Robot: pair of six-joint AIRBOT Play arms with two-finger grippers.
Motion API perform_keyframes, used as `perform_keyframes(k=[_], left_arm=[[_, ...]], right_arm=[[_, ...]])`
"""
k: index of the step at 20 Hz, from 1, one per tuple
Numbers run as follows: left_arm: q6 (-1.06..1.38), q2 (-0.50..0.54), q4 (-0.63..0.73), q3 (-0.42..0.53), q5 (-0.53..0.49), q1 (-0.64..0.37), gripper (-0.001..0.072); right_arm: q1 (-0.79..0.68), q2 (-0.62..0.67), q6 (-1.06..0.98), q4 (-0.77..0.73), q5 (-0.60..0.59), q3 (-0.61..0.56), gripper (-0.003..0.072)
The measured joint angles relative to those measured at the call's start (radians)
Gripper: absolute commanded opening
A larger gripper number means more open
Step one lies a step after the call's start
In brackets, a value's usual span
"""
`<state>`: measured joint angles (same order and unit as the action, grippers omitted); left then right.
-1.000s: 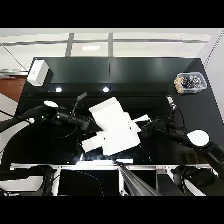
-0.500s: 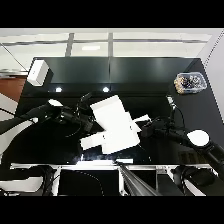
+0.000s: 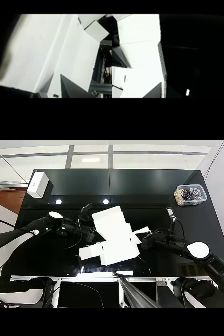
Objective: Fold the box and place the chain.
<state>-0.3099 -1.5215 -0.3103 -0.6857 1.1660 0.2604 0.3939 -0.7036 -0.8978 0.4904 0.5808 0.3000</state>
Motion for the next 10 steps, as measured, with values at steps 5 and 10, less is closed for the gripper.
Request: perform_keyframes(k=[5,10], left_arm=[[0.000,0.000,0.012,0.000,-0.004,0.000,0.0198],[0.000,-0.014,0.021,0.000,-0.007,-0.006,0.0199]], right_arm=[[0.000,0.000,0.000,0.001,0.003,0.000,0.0052],[0.000,0.000,0.000,0.009,0.016,0.000,0.0052]])
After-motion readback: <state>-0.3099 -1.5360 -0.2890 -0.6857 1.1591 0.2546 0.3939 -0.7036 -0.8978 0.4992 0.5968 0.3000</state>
